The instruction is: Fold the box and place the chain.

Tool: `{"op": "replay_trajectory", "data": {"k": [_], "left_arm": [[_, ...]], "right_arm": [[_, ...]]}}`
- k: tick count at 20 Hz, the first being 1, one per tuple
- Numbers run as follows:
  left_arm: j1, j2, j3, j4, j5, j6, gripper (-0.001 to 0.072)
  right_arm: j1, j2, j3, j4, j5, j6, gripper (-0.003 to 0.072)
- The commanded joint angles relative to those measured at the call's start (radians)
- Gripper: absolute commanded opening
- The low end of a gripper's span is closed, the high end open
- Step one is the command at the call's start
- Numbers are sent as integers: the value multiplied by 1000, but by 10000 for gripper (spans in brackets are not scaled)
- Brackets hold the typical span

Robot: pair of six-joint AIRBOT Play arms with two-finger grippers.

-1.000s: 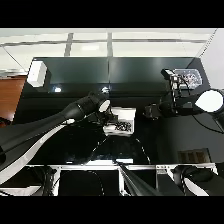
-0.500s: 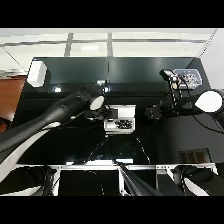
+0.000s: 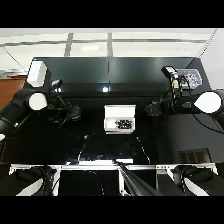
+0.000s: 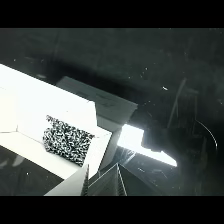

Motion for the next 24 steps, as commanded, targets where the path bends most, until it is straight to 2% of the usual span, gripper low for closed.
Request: {"op": "replay_trajectory", "data": {"k": [1, 2, 3, 5, 7, 10, 11, 13, 15, 19, 24], "left_arm": [[215, -37, -193, -620, 98, 721, 529], [211, -70, -197, -644, 67, 918, 635], [193, -102, -197, -642, 55, 1024, 712], [150, -151, -197, -642, 57, 1197, 712], [87, -186, -197, -642, 69, 1513, 712], [1, -188, -196, -650, 89, 1948, 712], [-28, -188, -193, -649, 122, 2015, 712], [-84, -189, -176, -647, 209, 2061, 712], [-108, -205, -138, -653, 250, 2065, 712], [-107, -290, -53, -650, 194, 2053, 711], [-123, -335, -15, -649, 171, 2053, 710]], "right_arm": [[0, 0, -8, -2, -14, 24, 206], [0, 0, -11, -1, -15, 32, 205], [0, 0, -13, -1, -14, 41, 205], [0, -3, -13, 0, -14, 45, 205], [0, -4, -13, 0, -14, 45, 205], [0, -4, -13, -1, -15, 68, 205], [0, -4, -13, 0, -15, 72, 205], [0, -4, -13, 0, -14, 85, 205], [0, -4, -13, 2, -14, 86, 205], [0, -4, -13, 2, -14, 87, 205], [0, -4, -13, 2, -16, 87, 205]]}}
